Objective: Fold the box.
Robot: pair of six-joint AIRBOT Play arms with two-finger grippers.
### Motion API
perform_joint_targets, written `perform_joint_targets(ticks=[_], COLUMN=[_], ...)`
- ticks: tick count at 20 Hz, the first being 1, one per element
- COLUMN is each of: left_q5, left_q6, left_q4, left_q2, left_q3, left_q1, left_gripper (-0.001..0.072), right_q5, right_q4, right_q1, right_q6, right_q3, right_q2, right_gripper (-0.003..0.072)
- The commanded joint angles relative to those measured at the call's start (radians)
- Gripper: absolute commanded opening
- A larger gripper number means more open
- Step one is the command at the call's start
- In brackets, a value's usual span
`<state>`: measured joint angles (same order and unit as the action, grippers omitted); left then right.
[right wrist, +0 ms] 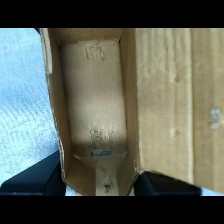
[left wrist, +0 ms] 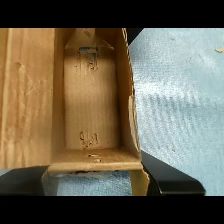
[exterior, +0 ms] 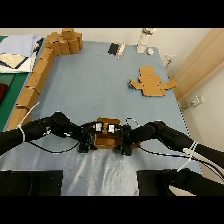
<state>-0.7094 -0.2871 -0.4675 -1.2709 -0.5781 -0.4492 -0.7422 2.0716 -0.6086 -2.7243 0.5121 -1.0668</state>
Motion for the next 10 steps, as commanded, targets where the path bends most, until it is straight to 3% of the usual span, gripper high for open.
perform_joint_targets(ticks=[1,5,6,7,10], left_q5=[0.0,0.0,0.0,0.0,0.0], left_q6=[0.0,0.0,0.0,0.0,0.0], left_q4=[0.0,0.0,0.0,0.0,0.0], left_q2=[-0.001,-0.001,-0.001,-0.001,-0.001], left_q3=[0.0,0.0,0.0,0.0,0.0], left_q1=[0.0,0.0,0.0,0.0,0.0], left_gripper=[0.0439,0.0439,0.0439,0.0439,0.0439], right_q5=[0.0,-0.003,-0.009,-0.013,-0.053], right_q4=[0.0,0.008,0.013,0.012,-0.019], right_q1=[0.0,0.0,0.0,0.0,0.005], right_q6=[0.0,0.001,0.0,0.001,0.066], right_q3=[0.0,0.0,0.0,0.006,0.019], right_q2=[0.0,0.0,0.002,0.007,0.044], right_gripper=[0.044,0.044,0.0548,0.0716,0.0716])
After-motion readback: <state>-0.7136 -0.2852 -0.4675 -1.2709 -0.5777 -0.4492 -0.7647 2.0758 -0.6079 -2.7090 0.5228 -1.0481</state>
